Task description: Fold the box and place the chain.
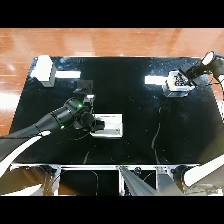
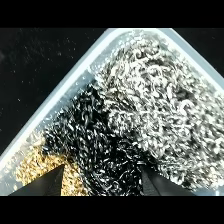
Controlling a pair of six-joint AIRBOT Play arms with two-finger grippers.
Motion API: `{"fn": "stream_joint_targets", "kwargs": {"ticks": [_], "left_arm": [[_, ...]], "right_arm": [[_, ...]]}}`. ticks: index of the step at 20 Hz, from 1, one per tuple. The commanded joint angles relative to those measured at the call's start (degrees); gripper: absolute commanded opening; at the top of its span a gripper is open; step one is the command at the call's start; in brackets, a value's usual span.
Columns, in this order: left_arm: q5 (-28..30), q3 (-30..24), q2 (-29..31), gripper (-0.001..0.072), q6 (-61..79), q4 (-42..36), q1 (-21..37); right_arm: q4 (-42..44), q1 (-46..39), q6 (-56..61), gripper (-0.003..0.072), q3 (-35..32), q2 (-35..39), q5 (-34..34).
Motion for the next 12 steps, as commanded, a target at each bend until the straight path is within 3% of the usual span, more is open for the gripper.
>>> {"fn": "stream_joint_targets", "kwargs": {"ticks": [1, 4, 5, 6, 11, 12], "left_arm": [[-0.1, 0.0, 0.0, 0.002, 0.0, 0.0, 0.0], [-0.1, 0.0, 0.0, 0.002, 0.0, 0.0, 0.0], [-0.1, 0.0, 0.0, 0.002, 0.0, 0.0, 0.0], [-0.1, 0.0, 0.0, 0.002, 0.0, 0.0, 0.0], [-0.1, 0.0, 0.0, 0.002, 0.0, 0.0, 0.0], [-0.1, 0.0, 0.0, 0.002, 0.0, 0.0, 0.0]], "right_arm": [[2.9, 0.0, 0.3, 0.0584, 0.0, -1.0, -1.6], [3.3, 0.0, 0.3, 0.0582, 0.0, -1.1, -3.2], [3.4, 0.0, 0.2, 0.0475, 0.0, -1.1, -3.2], [3.4, 0.0, 0.2, 0.043, 0.0, -1.1, -3.5], [3.5, 0.0, 0.2, 0.0407, 0.0, -1.1, -4.3], [3.5, 0.0, 0.1, 0.0287, 0.0, -1.1, -4.4]]}}
